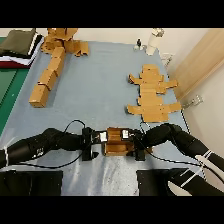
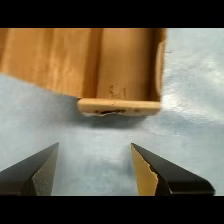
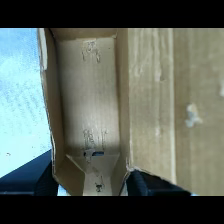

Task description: Fold the box.

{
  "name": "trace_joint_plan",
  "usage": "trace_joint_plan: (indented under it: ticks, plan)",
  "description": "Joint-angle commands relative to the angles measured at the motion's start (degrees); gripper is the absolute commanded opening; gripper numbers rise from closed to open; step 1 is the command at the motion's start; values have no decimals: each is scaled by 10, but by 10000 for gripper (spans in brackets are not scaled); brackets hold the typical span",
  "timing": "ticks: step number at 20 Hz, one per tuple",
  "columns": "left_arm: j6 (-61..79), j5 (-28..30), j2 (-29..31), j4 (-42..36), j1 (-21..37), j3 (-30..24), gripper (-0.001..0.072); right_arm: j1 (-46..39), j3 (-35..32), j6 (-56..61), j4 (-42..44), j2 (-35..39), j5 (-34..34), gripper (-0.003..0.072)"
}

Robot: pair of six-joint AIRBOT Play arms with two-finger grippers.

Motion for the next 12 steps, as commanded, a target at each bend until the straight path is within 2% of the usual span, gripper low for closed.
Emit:
trace_joint_plan:
  ticks: [1, 4, 12]
  plan:
    - [8, -27, -2, -24, -36, -9, 697, 0, 0, 0, 0, 0, 0, 501]
    - [8, -87, -2, -38, -51, -23, 705, 0, 0, 0, 0, 0, 0, 501]
    - [58, -70, -2, -102, -56, -23, 706, 0, 0, 0, 0, 0, 0, 501]
